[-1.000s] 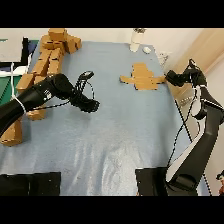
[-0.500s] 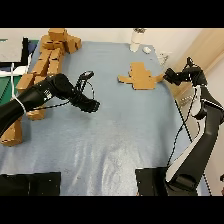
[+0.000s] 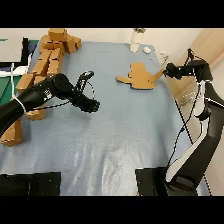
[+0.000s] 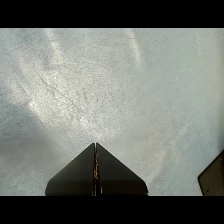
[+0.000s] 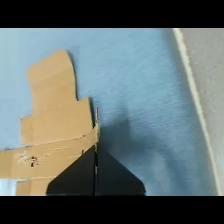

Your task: Fold the box.

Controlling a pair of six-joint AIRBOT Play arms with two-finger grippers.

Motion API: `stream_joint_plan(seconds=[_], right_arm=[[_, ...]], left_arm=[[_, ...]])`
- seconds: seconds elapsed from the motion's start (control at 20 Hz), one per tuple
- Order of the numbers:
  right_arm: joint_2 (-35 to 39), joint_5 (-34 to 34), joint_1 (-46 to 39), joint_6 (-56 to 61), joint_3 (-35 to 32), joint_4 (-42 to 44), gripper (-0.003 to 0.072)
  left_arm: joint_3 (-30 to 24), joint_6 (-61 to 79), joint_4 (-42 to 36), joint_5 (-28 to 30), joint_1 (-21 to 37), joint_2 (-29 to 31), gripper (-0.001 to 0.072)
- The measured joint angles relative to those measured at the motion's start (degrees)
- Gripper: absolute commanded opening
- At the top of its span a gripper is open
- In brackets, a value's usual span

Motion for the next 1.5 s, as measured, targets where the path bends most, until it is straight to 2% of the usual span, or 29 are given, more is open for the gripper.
stream_joint_plan(seconds=[0.25,0.3,0.35,0.4,0.55,0.9,1.0,1.05,1.2,1.25,1.3,1.5], right_arm=[[8.7,-2.9,4.5,0.4,-7.6,-7.0,-0.0002],[11.3,-3.3,6.0,0.8,-10.6,-9.0,-0.0002],[13.9,-3.3,7.3,1.5,-13.7,-10.9,-0.0002],[16.9,-3.0,8.6,2.3,-17.5,-13.0,-0.0002],[26.3,-1.6,13.1,4.7,-30.2,-16.1,-0.0002],[54.8,5.5,21.2,14.0,-65.2,-20.6,0.0017],[61.3,5.1,22.5,16.2,-72.3,-20.9,0.0438],[63.6,5.0,22.6,16.8,-74.7,-21.7,0.0479],[66.6,4.2,23.2,18.2,-78.6,-25.0,0.0479],[66.4,4.2,23.2,18.4,-78.9,-26.6,0.0479],[65.6,3.9,23.1,18.6,-78.9,-27.6,0.0479],[58.7,3.3,21.8,16.3,-75.3,-30.1,0.0478]], left_arm=[[0.0,0.0,0.0,-0.6,0.0,0.0,0.0013],[0.0,0.0,0.1,-0.7,0.2,0.0,0.0178],[0.0,0.0,-0.1,-1.3,0.2,0.0,0.0442],[0.0,0.1,-0.1,-1.8,0.0,0.0,0.0471],[0.0,0.1,-0.1,-2.3,0.2,0.0,0.0472],[0.0,1.0,-0.2,-7.3,0.1,0.0,0.0473],[0.0,1.4,-0.1,-9.0,0.1,0.0,0.0474],[0.0,1.6,-0.2,-9.6,0.1,0.0,0.0474],[0.0,2.0,-0.2,-10.9,0.1,0.0,0.0476],[0.0,2.0,-0.2,-11.1,0.1,0.0,0.0532],[0.0,2.1,-0.2,-11.2,0.1,0.0,0.0566],[0.0,2.2,-0.3,-11.6,0.1,0.0,0.0566]])
